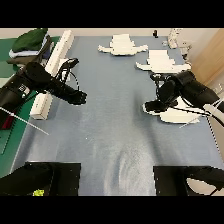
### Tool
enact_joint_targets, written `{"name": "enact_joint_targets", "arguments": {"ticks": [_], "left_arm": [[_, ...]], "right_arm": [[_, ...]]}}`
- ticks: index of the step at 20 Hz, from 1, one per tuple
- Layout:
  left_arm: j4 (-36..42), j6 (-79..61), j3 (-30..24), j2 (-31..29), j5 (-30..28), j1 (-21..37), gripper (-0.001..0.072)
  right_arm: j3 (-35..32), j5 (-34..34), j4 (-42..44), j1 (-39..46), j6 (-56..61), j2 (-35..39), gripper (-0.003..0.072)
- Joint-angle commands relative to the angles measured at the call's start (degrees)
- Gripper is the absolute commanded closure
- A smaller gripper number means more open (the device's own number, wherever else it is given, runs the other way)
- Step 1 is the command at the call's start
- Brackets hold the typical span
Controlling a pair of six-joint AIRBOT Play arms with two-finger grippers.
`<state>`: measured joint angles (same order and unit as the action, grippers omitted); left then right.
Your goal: Fold the box.
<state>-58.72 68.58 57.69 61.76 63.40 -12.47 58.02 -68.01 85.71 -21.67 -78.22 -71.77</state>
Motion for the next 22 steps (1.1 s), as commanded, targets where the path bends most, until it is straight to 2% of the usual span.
{"name": "enact_joint_targets", "arguments": {"ticks": [1,10,13,15,19,20,21,22], "left_arm": [[0.00,-0.02,0.02,0.00,0.00,0.02,0.0694],[-0.02,-0.48,0.02,0.00,-0.28,0.04,0.0694],[0.00,-2.62,0.02,0.00,-4.59,0.04,0.0694],[0.02,-2.62,0.02,0.00,-5.38,0.02,0.0694],[0.52,-2.54,0.02,0.02,-6.97,0.02,0.0693],[1.68,-2.54,0.02,0.02,-6.86,0.02,0.0694],[2.80,-2.56,0.02,0.00,-6.93,0.02,0.0693],[4.11,-2.56,0.02,0.00,-6.93,0.02,0.0694]], "right_arm": [[-0.02,0.00,0.00,-0.02,0.00,0.00,0.0679],[-0.02,0.00,0.00,-0.02,0.00,0.00,0.0679],[-0.02,0.04,0.04,-0.02,0.04,0.00,0.0678],[-0.02,2.19,0.37,-0.02,0.04,-0.02,0.0679],[-0.02,4.79,9.84,-0.02,0.24,-0.22,0.0679],[-0.02,4.57,12.48,-0.02,1.51,-0.46,0.0633],[0.11,4.50,12.22,0.04,6.25,-0.68,0.0483],[0.90,3.63,9.79,0.85,11.30,-0.66,0.0454]]}}
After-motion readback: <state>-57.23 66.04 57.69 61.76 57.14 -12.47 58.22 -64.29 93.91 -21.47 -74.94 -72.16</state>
